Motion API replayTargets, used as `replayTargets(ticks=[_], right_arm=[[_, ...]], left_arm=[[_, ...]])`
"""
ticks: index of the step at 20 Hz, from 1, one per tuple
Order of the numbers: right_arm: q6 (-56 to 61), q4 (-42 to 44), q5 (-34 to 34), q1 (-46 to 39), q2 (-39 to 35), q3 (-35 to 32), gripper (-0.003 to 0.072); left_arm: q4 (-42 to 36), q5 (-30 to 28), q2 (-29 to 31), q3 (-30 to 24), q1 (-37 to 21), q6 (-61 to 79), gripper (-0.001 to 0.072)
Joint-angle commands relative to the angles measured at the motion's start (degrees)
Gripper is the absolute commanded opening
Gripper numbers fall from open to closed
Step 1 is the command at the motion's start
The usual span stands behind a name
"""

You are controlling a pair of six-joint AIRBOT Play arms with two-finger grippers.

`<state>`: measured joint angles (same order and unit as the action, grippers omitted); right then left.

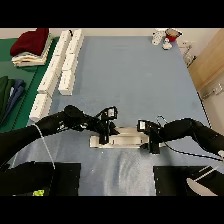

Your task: Fold the box.

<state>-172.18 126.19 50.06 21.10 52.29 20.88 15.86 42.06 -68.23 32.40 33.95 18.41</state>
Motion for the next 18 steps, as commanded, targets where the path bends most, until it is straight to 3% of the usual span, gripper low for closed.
replayTargets(ticks=[1, 6, 11, 12, 14, 18], right_arm=[[0.04, -0.44, 0.35, 0.07, 0.26, -0.48, 0.0553], [0.04, -0.44, -0.07, 0.07, 0.26, -0.48, 0.0575], [0.04, -0.5, -0.09, 0.07, 0.26, -0.5, 0.0528], [0.04, -0.5, -0.09, 0.07, 0.26, -0.48, 0.0541], [0.04, -0.48, -0.09, 0.07, -0.31, -0.42, 0.0638], [0.04, -0.44, -0.09, 0.04, -2.69, -0.37, 0.0634]], left_arm=[[0.02, 0.0, -0.02, -0.02, -0.02, 0.0, 0.0013], [0.02, 0.0, -0.04, -0.02, -0.02, 0.0, 0.0012], [0.02, 0.0, -0.02, -0.02, -0.02, 0.0, 0.0012], [0.02, 0.0, -0.02, -0.02, -0.02, 0.0, 0.0012], [0.02, 0.0, -0.02, -0.02, -0.02, 0.0, 0.0012], [0.02, 0.0, -0.02, -0.02, -0.02, 0.0, 0.0013]])
